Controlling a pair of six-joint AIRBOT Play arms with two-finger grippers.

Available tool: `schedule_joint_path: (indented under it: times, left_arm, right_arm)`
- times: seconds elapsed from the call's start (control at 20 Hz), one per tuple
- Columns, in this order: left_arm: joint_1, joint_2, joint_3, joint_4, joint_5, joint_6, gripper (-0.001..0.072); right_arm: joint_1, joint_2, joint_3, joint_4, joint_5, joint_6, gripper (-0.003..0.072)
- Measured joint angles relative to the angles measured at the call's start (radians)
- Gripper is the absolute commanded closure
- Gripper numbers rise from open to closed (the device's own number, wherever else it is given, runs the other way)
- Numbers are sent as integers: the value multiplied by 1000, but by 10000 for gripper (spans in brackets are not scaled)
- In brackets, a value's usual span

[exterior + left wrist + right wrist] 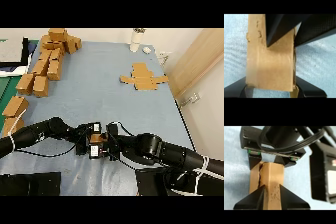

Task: Fold the box.

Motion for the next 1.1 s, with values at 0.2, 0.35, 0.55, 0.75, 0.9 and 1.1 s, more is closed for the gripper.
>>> schedule_joint_path:
  times: [0.2,0.35,0.55,0.75,0.9,1.1]
  left_arm:
    - [0,0,0,0,0,0,183]
    - [0,0,0,0,0,0,183]
    - [0,0,0,0,0,0,183]
    - [0,0,0,0,0,0,183]
    - [0,0,0,0,0,0,183]
    - [0,0,0,0,0,0,183]
  right_arm:
    - [0,-8,0,29,-2,0,406]
    - [0,-11,0,63,-11,0,406]
    - [0,-10,0,103,-24,0,348]
    - [0,34,2,115,-27,5,260]
    - [-6,114,3,124,-62,92,270]
    - [-17,225,-14,231,-206,485,683]
